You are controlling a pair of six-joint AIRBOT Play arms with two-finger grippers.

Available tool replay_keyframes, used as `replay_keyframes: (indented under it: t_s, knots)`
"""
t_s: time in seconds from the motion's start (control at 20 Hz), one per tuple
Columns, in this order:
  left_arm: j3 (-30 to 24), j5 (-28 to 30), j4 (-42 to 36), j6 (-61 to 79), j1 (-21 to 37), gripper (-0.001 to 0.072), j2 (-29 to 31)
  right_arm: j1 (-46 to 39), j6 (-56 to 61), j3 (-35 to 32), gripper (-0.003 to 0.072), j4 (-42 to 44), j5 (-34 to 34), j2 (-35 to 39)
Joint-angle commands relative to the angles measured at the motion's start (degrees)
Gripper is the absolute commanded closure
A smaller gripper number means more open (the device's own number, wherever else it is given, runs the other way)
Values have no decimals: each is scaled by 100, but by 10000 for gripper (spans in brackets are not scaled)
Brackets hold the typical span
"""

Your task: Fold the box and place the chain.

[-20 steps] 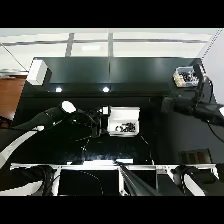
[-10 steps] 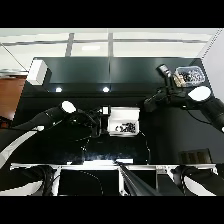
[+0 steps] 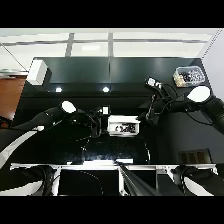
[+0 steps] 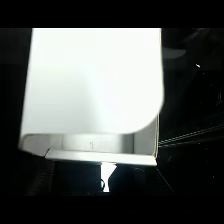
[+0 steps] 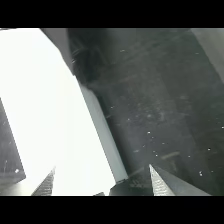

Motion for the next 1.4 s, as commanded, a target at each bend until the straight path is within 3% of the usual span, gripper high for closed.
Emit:
replay_keyframes:
  t_s: [0.0,0.25,0.3,0.35,0.5,0.55,1.35]
  knots:
    - [-2,7,0,2,-2,223,-4,203,-125,-50,-11,-142,52,87]
    - [-2,7,0,2,-2,223,-4,562,28,-52,-9,-321,26,87]
    - [-2,7,0,2,-2,223,-4,562,79,-50,33,-361,13,87]
    - [-2,4,0,4,-4,223,-4,566,105,-52,125,-426,-2,85]
    - [-2,4,0,2,-4,223,-4,568,177,-52,129,-428,-72,85]
    - [-2,7,0,2,-4,223,-4,568,181,-52,220,-428,-72,85]
    - [-2,4,0,2,-2,223,-4,968,321,-164,220,-431,-227,-83]
